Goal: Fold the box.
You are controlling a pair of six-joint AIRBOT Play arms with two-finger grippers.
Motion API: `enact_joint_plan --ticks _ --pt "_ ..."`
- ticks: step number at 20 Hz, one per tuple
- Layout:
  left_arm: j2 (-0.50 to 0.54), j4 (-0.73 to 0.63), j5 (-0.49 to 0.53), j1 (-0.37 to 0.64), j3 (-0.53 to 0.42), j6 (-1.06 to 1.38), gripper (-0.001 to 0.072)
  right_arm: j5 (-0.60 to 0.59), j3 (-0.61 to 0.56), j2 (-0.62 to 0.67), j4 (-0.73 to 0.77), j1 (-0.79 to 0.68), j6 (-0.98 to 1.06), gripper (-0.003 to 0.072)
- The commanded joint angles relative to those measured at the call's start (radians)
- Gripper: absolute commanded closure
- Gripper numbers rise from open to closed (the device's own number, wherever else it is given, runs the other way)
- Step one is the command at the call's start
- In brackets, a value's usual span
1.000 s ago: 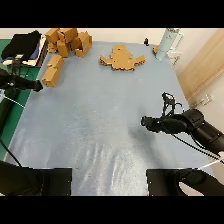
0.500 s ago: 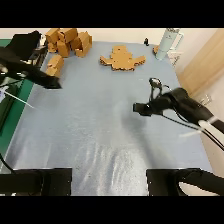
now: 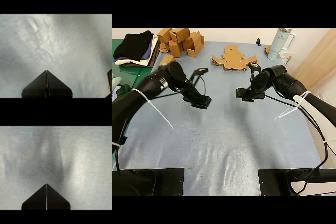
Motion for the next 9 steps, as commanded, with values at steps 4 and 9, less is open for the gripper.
enact_joint_plan --ticks 4,9 --pt "-0.001 0.012 0.042 -0.088 -0.025 -0.052 0.0697 -0.019 0.024 -0.013 0.021 0.000 -0.011 0.0673" --pt "-0.001 0.012 0.042 -0.088 -0.025 -0.052 0.0697 -0.019 0.023 -0.013 0.022 0.000 -0.011 0.0674"
